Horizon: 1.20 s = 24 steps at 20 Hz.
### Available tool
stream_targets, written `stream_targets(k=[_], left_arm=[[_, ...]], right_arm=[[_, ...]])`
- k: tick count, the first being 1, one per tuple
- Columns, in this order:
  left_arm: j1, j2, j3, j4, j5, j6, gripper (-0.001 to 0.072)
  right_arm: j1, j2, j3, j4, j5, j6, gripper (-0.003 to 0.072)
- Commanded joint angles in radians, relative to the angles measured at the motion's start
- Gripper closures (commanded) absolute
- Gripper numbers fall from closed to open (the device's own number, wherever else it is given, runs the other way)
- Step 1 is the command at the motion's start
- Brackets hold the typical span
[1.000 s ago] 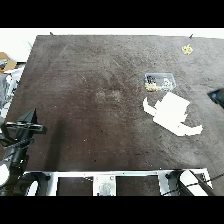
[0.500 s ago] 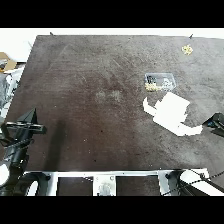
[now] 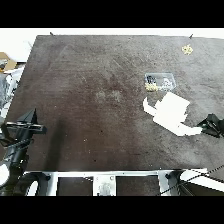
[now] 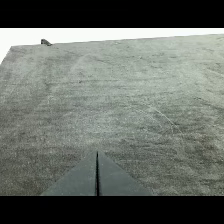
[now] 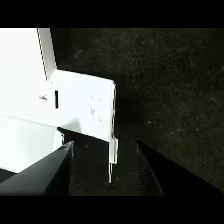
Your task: Fold the box and place the chain.
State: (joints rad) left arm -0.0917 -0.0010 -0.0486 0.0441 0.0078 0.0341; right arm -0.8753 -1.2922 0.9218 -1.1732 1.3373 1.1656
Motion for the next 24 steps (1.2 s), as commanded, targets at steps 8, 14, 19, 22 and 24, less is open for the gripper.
stream_targets(k=[8,14,19,22,24], left_arm=[[0.0,0.0,0.0,0.0,0.0,0.0,0.0699],[0.0,0.0,0.0,0.0,0.0,0.0,0.07],[0.0,0.0,0.0,0.0,0.0,0.0,0.0699],[0.0,0.0,0.0,0.0,0.0,0.0,0.0699],[0.0,0.0,0.0,0.0,0.0,0.0,0.0699]], right_arm=[[0.002,-0.072,-0.092,0.13,-0.098,-0.044,0.0409],[0.002,-0.132,-0.097,0.13,-0.097,-0.074,0.041],[0.001,-0.146,-0.102,0.152,-0.081,-0.171,0.0682],[0.001,-0.121,-0.105,0.153,0.042,-0.259,0.0684],[0.001,-0.076,-0.113,0.161,0.105,-0.28,0.0684]])
